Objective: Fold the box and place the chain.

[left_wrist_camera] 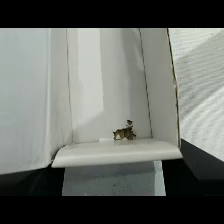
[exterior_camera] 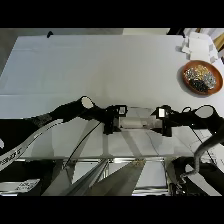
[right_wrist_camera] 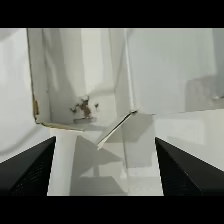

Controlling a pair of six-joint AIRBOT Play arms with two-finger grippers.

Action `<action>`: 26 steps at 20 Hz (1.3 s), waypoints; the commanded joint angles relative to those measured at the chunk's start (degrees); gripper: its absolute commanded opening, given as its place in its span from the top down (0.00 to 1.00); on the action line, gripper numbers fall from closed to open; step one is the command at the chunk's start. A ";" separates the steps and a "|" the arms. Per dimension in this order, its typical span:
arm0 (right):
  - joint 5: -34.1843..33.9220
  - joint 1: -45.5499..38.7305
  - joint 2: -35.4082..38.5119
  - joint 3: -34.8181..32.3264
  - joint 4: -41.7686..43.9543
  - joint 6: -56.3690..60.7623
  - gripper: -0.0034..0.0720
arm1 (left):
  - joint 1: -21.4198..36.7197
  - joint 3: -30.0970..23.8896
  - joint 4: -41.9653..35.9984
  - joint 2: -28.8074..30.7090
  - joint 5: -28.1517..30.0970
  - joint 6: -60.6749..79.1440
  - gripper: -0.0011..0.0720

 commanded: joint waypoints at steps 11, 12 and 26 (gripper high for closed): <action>4.59 0.00 8.94 0.00 0.24 4.42 0.32 | 0.07 0.00 -0.11 0.04 0.22 -0.09 0.89; 5.38 0.00 8.94 0.00 0.92 4.44 0.37 | 0.07 0.00 -0.11 0.04 0.24 -0.09 0.89; 4.63 0.02 8.92 0.00 12.66 3.76 0.92 | 0.07 0.00 -0.11 0.04 0.24 -0.07 0.89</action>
